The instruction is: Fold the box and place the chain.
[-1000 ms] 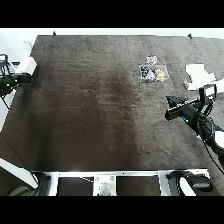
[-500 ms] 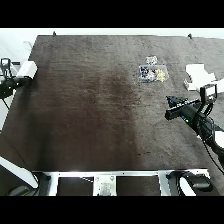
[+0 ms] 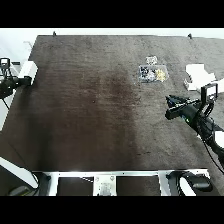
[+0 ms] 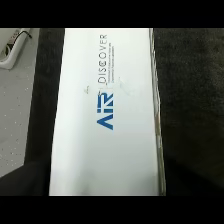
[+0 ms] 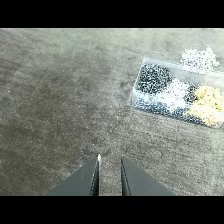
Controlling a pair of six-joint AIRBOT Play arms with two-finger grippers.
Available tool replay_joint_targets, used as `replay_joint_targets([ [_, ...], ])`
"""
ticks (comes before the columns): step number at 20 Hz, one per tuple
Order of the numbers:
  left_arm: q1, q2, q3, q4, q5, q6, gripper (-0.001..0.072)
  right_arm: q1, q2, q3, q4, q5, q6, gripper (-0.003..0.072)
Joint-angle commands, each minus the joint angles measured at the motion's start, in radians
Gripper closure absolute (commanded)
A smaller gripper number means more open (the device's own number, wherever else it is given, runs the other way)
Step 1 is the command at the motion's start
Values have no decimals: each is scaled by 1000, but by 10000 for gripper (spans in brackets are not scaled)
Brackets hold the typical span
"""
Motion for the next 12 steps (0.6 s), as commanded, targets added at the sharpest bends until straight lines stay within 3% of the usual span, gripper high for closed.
replay_joint_targets([
  [1,1,52,2,10,-4,-1,-10,0,0,0,0,-6,0,476],
  [2,2,79,2,30,-5,-10,-9,0,0,0,0,-7,0,390],
  [3,2,100,2,59,-8,-20,-9,0,0,0,0,-10,0,357],
  [5,1,167,2,143,-66,-96,13,0,0,0,0,-14,0,357],
  [6,1,207,2,158,-113,-110,206,0,1,1,0,-15,0,412],
  [7,1,253,2,158,-190,-108,546,0,1,3,0,-15,0,524],
  [8,1,301,2,156,-269,-95,692,0,2,6,0,-21,0,638],
  [9,1,341,2,155,-315,-112,694,0,8,7,0,-30,0,672],
  [12,-10,461,-24,109,-335,-129,697,0,50,7,0,-69,0,675],
])
